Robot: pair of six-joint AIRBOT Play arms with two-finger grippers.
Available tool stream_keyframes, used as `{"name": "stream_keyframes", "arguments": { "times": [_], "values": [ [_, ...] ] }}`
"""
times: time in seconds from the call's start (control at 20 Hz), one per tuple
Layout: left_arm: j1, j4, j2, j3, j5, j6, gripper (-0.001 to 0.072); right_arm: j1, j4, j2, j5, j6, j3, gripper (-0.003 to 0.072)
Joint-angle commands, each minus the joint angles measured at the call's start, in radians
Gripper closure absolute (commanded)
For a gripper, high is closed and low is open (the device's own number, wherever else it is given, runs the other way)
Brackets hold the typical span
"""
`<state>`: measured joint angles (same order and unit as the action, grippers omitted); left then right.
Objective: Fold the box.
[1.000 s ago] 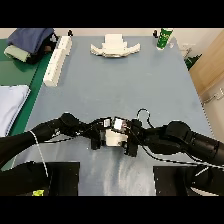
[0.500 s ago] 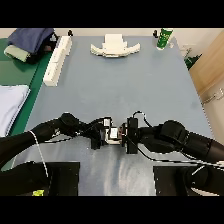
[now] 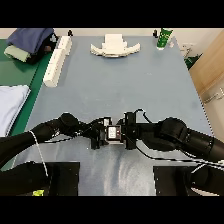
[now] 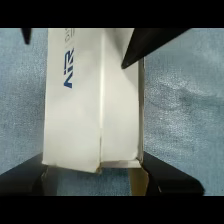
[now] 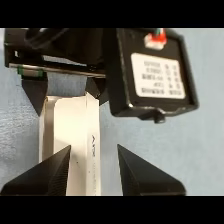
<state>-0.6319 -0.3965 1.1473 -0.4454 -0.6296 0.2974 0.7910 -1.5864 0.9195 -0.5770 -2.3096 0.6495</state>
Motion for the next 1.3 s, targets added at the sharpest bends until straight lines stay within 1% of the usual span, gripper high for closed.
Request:
{"name": "stream_keyframes", "arguments": {
  "times": [0.0, 0.6, 0.65, 0.7, 0.75, 1.1, 1.25],
  "values": [
    [0.0, 0.0, 0.0, 0.0, -0.001, 0.001, 0.0238, 0.0, 0.047, 0.012, 0.009, -0.002, 0.002, 0.0247],
    [0.0, 0.0, 0.0, 0.0, -0.001, 0.001, 0.0238, 0.006, -0.072, 0.054, -0.007, -0.005, -0.003, 0.0249],
    [0.0, 0.0, 0.0, 0.0, -0.001, 0.001, 0.0238, 0.013, -0.073, 0.056, -0.007, -0.005, -0.003, 0.0273],
    [0.0, 0.0, 0.0, 0.0, -0.001, 0.001, 0.0239, 0.02, -0.074, 0.057, -0.008, -0.005, -0.003, 0.0329],
    [0.0, 0.0, 0.0, 0.0, -0.001, 0.001, 0.0238, 0.022, -0.08, 0.057, -0.01, -0.005, -0.003, 0.0357],
    [0.0, 0.0, 0.0, 0.0, -0.001, 0.001, 0.0238, 0.022, -0.098, 0.057, -0.072, -0.007, -0.003, 0.0359],
    [0.0, 0.0, 0.0, 0.0, -0.001, 0.001, 0.0238, 0.022, -0.105, 0.056, -0.079, -0.007, -0.002, 0.0356]
  ]
}}
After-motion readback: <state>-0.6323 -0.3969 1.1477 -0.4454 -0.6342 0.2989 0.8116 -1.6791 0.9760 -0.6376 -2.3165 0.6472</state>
